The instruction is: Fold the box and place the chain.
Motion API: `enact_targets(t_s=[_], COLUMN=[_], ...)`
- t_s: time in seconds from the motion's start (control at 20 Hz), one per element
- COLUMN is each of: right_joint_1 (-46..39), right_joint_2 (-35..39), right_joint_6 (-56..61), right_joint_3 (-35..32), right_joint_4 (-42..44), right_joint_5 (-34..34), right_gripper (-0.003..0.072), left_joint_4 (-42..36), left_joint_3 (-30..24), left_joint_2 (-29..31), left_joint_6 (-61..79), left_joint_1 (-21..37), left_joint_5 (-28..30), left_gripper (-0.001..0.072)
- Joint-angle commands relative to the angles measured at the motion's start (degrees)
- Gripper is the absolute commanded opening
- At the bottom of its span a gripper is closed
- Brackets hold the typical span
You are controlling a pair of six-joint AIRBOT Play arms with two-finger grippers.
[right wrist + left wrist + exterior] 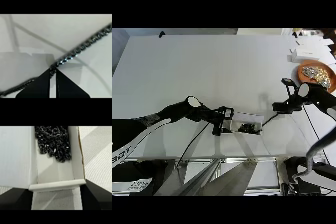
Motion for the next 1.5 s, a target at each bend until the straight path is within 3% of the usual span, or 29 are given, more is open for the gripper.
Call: enact_targets(t_s=[0.0,0.1,0.35,0.6,0.9,1.25,1.45], right_joint_1=[0.0,0.0,0.0,0.0,4.6,14.7,19.3], right_joint_2=[5.4,12.2,32.1,46.1,47.7,47.4,43.6], right_joint_6=[-1.5,-1.6,-8.7,-10.8,-12.0,-13.3,-13.3], right_joint_3=[0.1,0.1,0.1,0.1,0.1,0.1,0.0], right_joint_4=[0.7,2.1,19.1,33.8,44.8,40.6,34.7], right_joint_5=[3.0,5.5,15.9,17.7,15.8,2.4,0.1], right_gripper=[0.0022,0.0022,0.0023,0.0023,0.0023,0.0023,0.0023], left_joint_4=[0.0,0.0,0.0,0.0,0.0,0.0,0.0], left_joint_3=[0.0,0.0,0.0,0.0,0.0,0.0,0.0], left_joint_2=[0.0,0.0,0.0,0.0,0.0,0.0,0.0], left_joint_6=[0.0,0.0,0.0,0.0,0.0,0.0,0.0], left_joint_1=[0.0,0.0,0.0,0.0,0.0,0.0,0.0], left_joint_5=[0.0,0.0,0.0,0.0,0.0,0.0,0.0], left_gripper=[0.0208,0.0208,0.0208,0.0208,0.0208,0.0208,0.0208])
